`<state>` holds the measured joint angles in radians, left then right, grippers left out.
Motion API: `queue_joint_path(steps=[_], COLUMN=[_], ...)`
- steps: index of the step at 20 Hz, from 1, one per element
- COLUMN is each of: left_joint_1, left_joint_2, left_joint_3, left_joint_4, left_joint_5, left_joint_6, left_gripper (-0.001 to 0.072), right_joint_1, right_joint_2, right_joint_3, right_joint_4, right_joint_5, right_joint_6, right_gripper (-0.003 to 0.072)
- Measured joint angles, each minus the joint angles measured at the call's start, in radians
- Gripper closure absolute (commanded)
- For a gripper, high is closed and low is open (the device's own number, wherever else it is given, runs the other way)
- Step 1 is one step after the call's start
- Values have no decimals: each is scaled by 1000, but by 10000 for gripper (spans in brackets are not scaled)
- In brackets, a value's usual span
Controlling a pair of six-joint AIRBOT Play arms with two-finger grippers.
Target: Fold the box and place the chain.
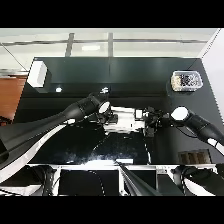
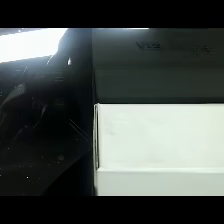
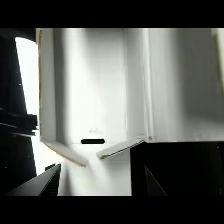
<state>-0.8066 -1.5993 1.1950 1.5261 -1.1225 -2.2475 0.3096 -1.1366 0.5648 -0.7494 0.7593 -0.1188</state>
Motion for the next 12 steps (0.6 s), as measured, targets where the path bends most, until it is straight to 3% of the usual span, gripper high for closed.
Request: queue_joint_path(steps=[6,8,10,12], left_joint_1=[0,0,0,0], left_joint_2=[0,0,0,0], left_joint_3=[0,0,0,0], left_joint_4=[2,2,2,1], left_joint_5=[-5,-5,-5,-5], left_joint_6=[-3,-4,-4,-4], left_gripper=[681,680,681,680], right_joint_1=[-2,8,20,31], right_joint_2=[7,0,-3,-6], right_joint_3=[0,0,0,0], right_joint_4=[-5,13,28,44], right_joint_5=[12,-2,-13,-21], right_joint_6=[5,-12,-27,-32], right_gripper=[76,231,565,568])
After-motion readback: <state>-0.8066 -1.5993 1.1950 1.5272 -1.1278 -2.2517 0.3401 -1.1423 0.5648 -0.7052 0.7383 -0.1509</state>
